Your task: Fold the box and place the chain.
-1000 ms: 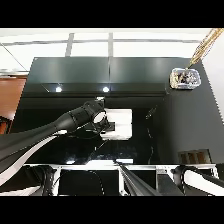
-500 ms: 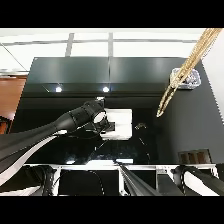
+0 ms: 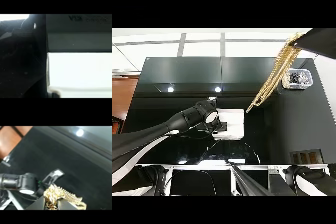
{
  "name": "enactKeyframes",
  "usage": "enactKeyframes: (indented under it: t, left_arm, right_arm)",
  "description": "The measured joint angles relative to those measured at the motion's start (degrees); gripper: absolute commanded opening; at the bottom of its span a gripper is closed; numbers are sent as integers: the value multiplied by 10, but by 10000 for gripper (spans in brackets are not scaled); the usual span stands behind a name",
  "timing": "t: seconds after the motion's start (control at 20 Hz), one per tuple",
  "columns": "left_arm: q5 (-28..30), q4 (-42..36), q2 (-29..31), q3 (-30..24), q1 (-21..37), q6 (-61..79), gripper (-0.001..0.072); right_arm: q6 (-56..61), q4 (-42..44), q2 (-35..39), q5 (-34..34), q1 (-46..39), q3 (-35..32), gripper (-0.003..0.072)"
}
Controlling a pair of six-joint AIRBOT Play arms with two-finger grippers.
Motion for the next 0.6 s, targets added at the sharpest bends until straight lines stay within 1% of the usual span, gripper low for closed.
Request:
enactKeyframes:
  t: [0.35, 0.6]
  left_arm:
    - [0, 0, 0, 0, 0, 0, 28]
    - [0, 0, 0, 0, 0, 0, 28]
  right_arm:
    - [7, 26, -23, -18, 58, 0, 15]
    - [12, 45, -38, -28, 72, 0, 15]
